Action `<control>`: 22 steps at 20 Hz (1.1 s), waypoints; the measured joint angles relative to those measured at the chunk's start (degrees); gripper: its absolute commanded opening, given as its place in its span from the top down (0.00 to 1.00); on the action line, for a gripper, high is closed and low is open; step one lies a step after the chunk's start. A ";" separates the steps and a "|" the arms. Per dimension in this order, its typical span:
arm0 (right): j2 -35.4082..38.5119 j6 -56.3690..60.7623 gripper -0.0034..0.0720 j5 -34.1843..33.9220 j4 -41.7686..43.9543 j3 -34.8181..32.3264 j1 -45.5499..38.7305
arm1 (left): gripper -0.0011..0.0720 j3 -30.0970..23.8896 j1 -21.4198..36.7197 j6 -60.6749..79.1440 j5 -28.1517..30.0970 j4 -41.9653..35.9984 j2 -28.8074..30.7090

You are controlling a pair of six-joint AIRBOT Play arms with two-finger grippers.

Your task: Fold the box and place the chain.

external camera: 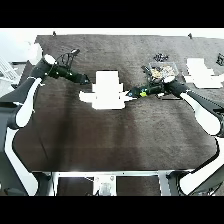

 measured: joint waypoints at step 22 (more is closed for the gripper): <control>0.00 -0.11 0.94 0.02 0.00 0.00 0.00 | 0.25 2.47 -1.77 4.55 -4.07 -10.91 -7.41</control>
